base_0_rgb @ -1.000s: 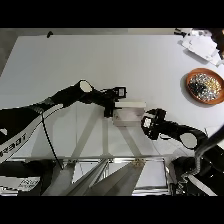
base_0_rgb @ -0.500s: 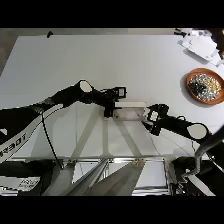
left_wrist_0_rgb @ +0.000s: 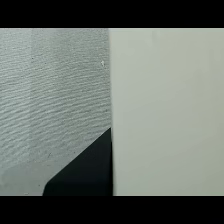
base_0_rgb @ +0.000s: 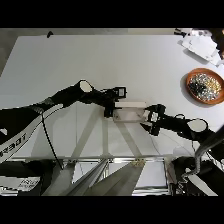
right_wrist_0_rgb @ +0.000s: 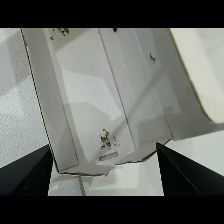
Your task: Fold the box and place the chain.
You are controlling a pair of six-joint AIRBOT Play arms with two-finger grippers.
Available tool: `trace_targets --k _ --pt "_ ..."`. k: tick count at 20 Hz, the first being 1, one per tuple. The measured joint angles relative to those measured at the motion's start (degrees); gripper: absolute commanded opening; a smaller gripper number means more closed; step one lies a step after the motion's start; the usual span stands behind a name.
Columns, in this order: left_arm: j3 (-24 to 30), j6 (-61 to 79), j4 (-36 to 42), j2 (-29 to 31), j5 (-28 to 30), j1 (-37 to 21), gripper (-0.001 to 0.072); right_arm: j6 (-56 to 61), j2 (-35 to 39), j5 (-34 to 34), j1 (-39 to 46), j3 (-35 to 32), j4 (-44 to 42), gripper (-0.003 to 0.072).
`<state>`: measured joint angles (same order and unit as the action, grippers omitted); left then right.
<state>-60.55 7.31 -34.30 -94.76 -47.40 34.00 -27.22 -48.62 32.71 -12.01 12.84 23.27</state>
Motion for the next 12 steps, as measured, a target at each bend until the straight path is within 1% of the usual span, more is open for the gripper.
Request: trace_targets --k 3,7,12 --pt "0.0 0.0 0.0 0.0 0.0 0.0 0.0010 -3.8 -1.7 0.4 1.1 0.0 -1.8 0.0672" --pt "0.0 0.0 0.0 0.0 0.0 0.0 0.0010 -5.6 -2.4 1.3 3.4 0.4 -2.8 0.0672" --pt "0.0 0.0 0.0 0.0 0.0 0.0 0.0010 -7.3 -2.8 2.4 4.2 1.1 -4.0 0.0672"
